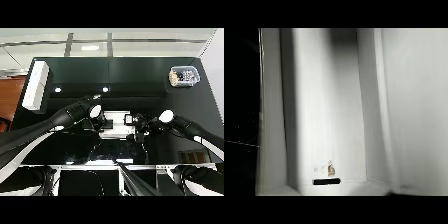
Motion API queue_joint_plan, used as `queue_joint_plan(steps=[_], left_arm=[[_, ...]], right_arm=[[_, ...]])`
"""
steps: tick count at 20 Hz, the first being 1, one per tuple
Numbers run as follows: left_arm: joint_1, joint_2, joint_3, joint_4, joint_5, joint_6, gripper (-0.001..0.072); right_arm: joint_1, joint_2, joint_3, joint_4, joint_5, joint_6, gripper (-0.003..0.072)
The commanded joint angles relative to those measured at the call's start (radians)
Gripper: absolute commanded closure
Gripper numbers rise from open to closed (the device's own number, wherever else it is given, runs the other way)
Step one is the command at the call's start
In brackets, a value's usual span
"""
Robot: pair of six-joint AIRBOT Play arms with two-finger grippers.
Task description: Fold the box and place the chain.
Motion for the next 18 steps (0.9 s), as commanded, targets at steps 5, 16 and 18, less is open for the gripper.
queue_joint_plan(steps=[5, 16, 18], left_arm=[[0.0, 0.0, 0.0, 0.022, -0.013, 0.008, 0.0688], [0.0, 0.0, 0.0, 0.032, -0.012, 0.008, 0.0687], [0.0, 0.0, 0.0, 0.032, -0.012, 0.008, 0.0687]], right_arm=[[-0.002, 0.124, 0.014, -0.175, 0.083, 0.151, -0.0034], [-0.002, 0.155, 0.013, -0.122, 0.084, 0.161, 0.0522], [0.003, 0.121, 0.013, -0.041, 0.085, 0.161, 0.0589]])
